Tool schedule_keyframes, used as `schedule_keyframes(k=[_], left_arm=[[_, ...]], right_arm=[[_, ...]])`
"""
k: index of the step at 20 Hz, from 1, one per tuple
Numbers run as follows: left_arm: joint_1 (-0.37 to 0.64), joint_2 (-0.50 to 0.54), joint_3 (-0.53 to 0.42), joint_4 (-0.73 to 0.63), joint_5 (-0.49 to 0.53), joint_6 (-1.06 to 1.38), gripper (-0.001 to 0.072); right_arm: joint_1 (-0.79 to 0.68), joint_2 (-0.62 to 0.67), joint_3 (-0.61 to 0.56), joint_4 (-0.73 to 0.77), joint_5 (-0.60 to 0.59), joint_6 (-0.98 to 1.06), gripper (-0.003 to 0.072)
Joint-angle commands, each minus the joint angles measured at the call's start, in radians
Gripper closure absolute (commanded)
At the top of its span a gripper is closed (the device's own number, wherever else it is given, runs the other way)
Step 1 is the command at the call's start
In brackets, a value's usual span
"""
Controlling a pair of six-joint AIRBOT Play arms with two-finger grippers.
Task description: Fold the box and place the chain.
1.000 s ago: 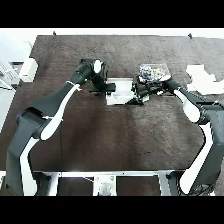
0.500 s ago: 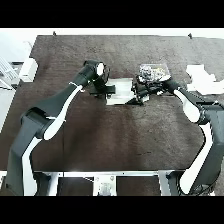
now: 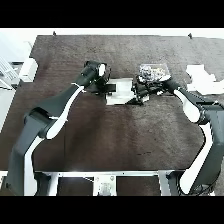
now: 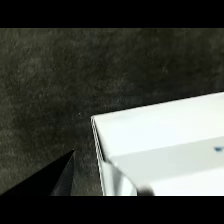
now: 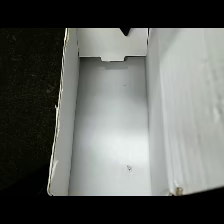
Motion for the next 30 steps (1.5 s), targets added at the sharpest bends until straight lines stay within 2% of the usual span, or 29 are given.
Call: schedule_keyframes(k=[1,9,16,30], left_arm=[[0.000,-0.013,0.009,0.003,0.014,-0.011,0.0293],[0.000,-0.016,0.009,0.014,-0.009,-0.019,0.0294],[0.000,-0.017,0.038,0.036,-0.107,-0.029,0.0294],[-0.014,-0.017,0.037,0.046,-0.065,-0.026,0.0296]], right_arm=[[0.001,0.000,0.000,0.000,0.000,0.000,0.0272],[0.001,0.000,0.000,0.000,0.001,0.000,0.0272],[0.001,0.000,0.000,0.000,0.001,0.000,0.0272],[0.001,0.000,0.000,0.000,0.000,0.000,0.0272]])
